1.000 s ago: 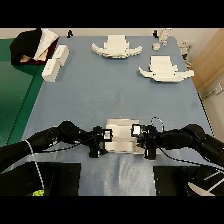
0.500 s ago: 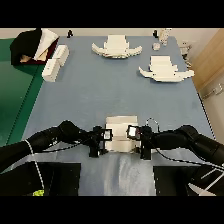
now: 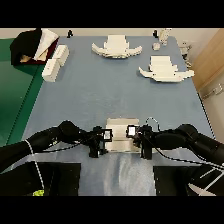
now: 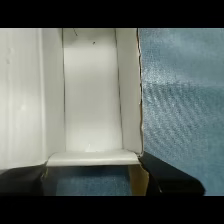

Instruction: Fold the box.

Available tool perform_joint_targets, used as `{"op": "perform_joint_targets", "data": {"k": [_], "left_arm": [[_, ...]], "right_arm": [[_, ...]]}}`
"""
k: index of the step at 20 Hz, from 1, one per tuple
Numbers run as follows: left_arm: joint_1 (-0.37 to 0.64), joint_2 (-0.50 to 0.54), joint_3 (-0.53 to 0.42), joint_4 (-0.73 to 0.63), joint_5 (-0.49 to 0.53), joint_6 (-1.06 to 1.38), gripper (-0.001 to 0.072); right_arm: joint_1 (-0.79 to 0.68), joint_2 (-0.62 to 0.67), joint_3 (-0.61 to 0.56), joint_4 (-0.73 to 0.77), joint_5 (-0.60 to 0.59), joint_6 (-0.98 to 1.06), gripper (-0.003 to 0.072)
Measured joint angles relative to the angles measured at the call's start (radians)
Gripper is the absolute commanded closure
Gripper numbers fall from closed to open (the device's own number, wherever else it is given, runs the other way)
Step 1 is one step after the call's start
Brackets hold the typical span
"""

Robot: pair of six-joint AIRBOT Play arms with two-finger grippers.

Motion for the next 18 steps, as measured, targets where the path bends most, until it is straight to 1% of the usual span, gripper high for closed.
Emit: {"op": "perform_joint_targets", "data": {"k": [2,7,10,12,14,16,18], "left_arm": [[0.000,0.000,0.000,0.000,-0.001,0.000,0.0256],[0.000,0.000,0.000,0.000,0.001,0.000,0.0256],[0.000,0.000,0.000,0.000,0.002,0.000,0.0257],[0.000,0.000,0.000,0.000,0.002,0.000,0.0256],[0.000,0.000,0.000,0.000,0.002,0.000,0.0256],[0.000,0.000,0.000,0.000,0.003,-0.001,0.0256],[0.000,0.000,0.000,0.000,0.003,-0.001,0.0257]], "right_arm": [[0.000,0.016,0.029,-0.111,-0.096,0.185,0.0684],[-0.015,0.074,0.097,-0.419,-0.354,0.736,0.0686],[-0.094,0.080,0.111,-0.546,-0.485,1.020,0.0686],[-0.192,0.069,0.114,-0.555,-0.517,1.125,0.0686],[-0.319,0.048,0.115,-0.520,-0.523,1.163,0.0687],[-0.454,0.025,0.107,-0.430,-0.524,1.142,0.0689],[-0.573,0.010,0.090,-0.306,-0.524,1.079,0.0688]]}}
